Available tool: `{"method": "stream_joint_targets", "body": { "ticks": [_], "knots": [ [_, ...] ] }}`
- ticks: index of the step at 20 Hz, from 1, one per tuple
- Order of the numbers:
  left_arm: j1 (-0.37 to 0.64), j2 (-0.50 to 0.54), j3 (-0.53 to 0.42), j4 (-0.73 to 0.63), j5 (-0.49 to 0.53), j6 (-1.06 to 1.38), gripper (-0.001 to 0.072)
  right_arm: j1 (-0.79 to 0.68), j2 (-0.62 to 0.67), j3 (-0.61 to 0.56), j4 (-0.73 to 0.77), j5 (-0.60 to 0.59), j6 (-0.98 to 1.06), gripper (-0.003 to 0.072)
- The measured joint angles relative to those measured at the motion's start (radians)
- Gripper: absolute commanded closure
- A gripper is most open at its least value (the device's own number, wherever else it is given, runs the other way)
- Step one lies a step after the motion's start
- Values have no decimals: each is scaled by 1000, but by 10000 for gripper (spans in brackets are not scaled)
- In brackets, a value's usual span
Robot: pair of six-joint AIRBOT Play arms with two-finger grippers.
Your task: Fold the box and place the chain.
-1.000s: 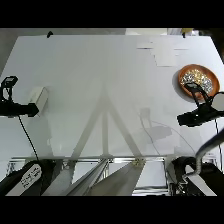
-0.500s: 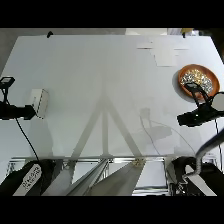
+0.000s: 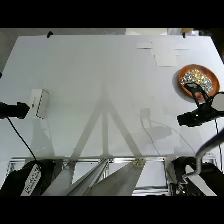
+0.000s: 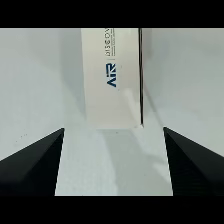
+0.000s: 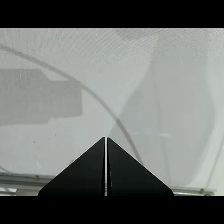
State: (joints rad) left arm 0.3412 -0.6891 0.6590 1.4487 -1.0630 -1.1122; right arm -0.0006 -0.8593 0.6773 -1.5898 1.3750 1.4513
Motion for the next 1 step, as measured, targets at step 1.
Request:
{"method": "stream_joint_targets", "body": {
  "ticks": [1],
  "knots": [
    [-5,3,0,0,4,0,21,0,0,0,0,0,0,668]
  ]
}}
